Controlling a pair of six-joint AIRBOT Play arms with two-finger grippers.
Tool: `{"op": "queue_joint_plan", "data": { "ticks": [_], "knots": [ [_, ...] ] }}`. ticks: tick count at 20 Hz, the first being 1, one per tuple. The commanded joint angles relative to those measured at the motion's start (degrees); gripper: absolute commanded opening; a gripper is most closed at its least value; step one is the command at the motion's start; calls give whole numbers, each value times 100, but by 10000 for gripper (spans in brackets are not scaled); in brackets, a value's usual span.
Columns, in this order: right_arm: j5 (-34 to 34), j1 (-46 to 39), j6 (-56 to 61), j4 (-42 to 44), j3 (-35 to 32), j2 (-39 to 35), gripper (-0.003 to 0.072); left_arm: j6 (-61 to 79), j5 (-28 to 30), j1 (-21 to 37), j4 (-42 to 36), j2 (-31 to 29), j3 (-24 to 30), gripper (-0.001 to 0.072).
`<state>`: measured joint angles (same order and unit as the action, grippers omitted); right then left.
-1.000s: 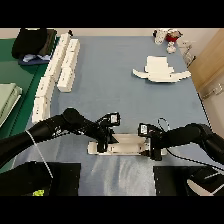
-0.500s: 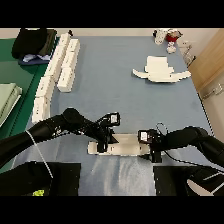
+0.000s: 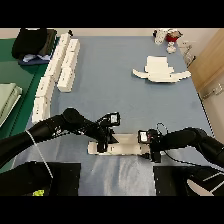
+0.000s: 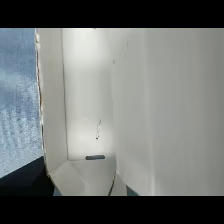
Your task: Fold the box.
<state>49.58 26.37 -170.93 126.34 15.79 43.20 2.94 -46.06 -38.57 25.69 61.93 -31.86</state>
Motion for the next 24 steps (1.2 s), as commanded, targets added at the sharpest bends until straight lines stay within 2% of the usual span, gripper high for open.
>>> {"op": "queue_joint_plan", "data": {
  "ticks": [1,10,11,14,17,19,22,23,24],
  "knots": [
    [-177,4,-70,11,-52,55,711,2,0,2,2,0,-4,16],
    [-201,17,-103,24,-59,258,676,2,0,2,2,0,-4,16],
    [-197,17,-103,-9,-83,258,588,2,0,2,2,0,-4,16],
    [-199,17,-103,-155,-116,251,508,2,0,2,2,2,-4,16],
    [-201,17,-103,-157,-116,245,504,2,0,2,2,0,-4,16],
    [-170,17,-103,-157,-109,243,402,2,0,2,2,0,-4,16],
    [-155,17,-103,-136,-109,216,424,2,0,2,2,0,-4,16],
    [-155,17,-101,-76,-103,160,511,2,0,2,2,0,-4,16],
    [-168,17,-92,50,-98,66,650,2,0,2,2,0,-4,15]
  ]
}}
